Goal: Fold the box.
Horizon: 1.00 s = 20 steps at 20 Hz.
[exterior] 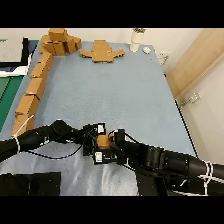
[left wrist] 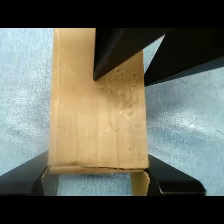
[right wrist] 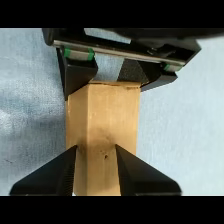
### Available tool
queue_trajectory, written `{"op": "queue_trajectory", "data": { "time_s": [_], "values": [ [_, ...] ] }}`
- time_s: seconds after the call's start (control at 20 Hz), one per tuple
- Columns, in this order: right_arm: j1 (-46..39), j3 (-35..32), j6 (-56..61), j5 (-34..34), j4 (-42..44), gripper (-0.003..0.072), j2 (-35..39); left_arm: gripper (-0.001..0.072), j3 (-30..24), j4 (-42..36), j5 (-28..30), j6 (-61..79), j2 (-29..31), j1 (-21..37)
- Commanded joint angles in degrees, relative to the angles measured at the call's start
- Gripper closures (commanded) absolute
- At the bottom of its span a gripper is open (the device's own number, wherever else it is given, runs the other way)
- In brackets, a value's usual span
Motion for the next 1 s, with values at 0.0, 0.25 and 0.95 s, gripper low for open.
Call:
{"op": "queue_trajectory", "data": {
  "time_s": [0.0, 0.25, 0.95],
  "values": [
    [0.8, 0.1, 0.0, -0.4, 0.0, 0.0312, 0.9, 0.0187, 0.0, 0.0, 0.0, 0.0, 0.0, 0.0],
    [0.8, 0.7, 0.0, -1.5, -0.4, 0.0313, 1.4, 0.0187, 0.0, 0.0, 0.0, 0.0, 0.0, 0.0],
    [0.8, 2.7, 0.0, -5.1, -2.2, 0.0422, 4.7, 0.0187, 0.0, 0.0, 0.0, 0.0, 0.0, 0.0]
  ]
}}
